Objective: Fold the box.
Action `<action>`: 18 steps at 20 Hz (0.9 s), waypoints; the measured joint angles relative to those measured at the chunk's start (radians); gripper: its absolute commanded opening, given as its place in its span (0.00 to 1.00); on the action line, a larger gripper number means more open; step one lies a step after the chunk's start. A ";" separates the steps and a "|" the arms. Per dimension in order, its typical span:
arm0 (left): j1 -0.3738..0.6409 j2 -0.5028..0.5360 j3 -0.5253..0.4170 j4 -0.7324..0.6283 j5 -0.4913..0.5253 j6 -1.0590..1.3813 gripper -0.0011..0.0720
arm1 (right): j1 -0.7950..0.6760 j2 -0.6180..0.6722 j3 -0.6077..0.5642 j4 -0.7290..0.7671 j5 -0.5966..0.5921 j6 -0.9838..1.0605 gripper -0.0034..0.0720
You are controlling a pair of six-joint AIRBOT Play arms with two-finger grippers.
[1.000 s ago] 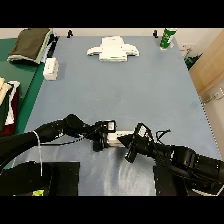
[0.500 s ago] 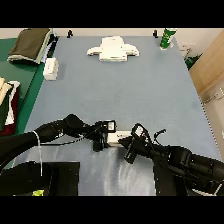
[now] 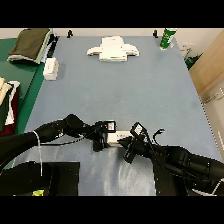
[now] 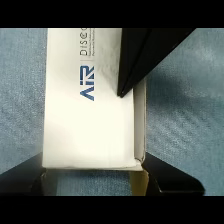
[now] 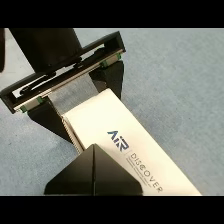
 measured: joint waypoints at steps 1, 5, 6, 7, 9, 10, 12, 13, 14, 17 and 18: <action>0.000 0.000 0.000 0.000 0.000 0.000 0.69 | 0.000 0.000 -0.001 0.002 0.000 0.000 0.05; 0.000 0.000 0.000 -0.002 0.000 0.000 0.69 | 0.000 0.019 0.002 0.003 -0.024 0.000 0.05; 0.000 0.000 0.000 -0.002 0.000 -0.001 0.69 | 0.000 0.032 0.004 0.003 -0.037 0.000 0.05; 0.000 0.000 0.000 -0.002 -0.001 -0.001 0.69 | 0.000 0.047 0.006 0.003 -0.042 0.000 0.05; 0.000 0.000 0.000 -0.004 -0.001 -0.004 0.69 | -0.001 0.082 0.010 0.002 -0.041 0.000 0.05; 0.000 0.000 0.000 -0.003 -0.001 -0.003 0.69 | -0.001 0.102 0.013 0.002 -0.014 0.000 0.05; 0.000 0.000 0.000 -0.003 -0.001 -0.003 0.69 | -0.001 0.133 0.016 0.002 0.010 0.000 0.05; 0.000 0.000 0.000 -0.003 -0.001 -0.003 0.69 | -0.001 0.145 0.016 0.003 0.019 0.000 0.05; 0.000 0.000 0.000 -0.003 -0.001 -0.003 0.69 | -0.001 0.153 0.018 0.003 0.035 0.000 0.05; 0.000 0.000 0.000 -0.003 -0.001 -0.001 0.69 | -0.001 0.166 0.018 0.002 0.042 0.000 0.05; 0.000 0.000 0.000 -0.003 -0.001 -0.001 0.69 | -0.002 0.168 0.019 0.003 0.045 -0.004 0.05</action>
